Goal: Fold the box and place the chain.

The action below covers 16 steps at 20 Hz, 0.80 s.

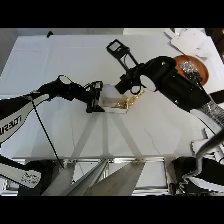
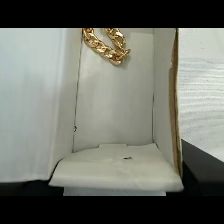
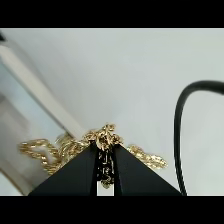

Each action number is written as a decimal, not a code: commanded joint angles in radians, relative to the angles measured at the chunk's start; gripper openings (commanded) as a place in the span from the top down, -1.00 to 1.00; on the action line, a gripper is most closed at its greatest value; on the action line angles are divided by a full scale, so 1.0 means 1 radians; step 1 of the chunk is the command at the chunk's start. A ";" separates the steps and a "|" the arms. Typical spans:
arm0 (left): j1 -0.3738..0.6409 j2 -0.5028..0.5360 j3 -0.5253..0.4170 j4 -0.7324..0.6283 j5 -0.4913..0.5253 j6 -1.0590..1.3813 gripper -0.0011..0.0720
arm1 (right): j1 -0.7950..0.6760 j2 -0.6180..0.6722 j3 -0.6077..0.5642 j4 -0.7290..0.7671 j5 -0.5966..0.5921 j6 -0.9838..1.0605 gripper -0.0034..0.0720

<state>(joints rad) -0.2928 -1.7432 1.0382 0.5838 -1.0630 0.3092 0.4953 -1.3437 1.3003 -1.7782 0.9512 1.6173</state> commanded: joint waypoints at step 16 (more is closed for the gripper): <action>0.000 -0.001 0.000 0.000 0.000 0.000 -0.07 | -0.112 0.092 0.000 0.422 0.278 -0.378 0.88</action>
<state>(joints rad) -0.2928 -1.7432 1.0382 0.5842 -1.0630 0.3092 0.3840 -1.2545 1.3003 -1.5356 1.2251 1.3590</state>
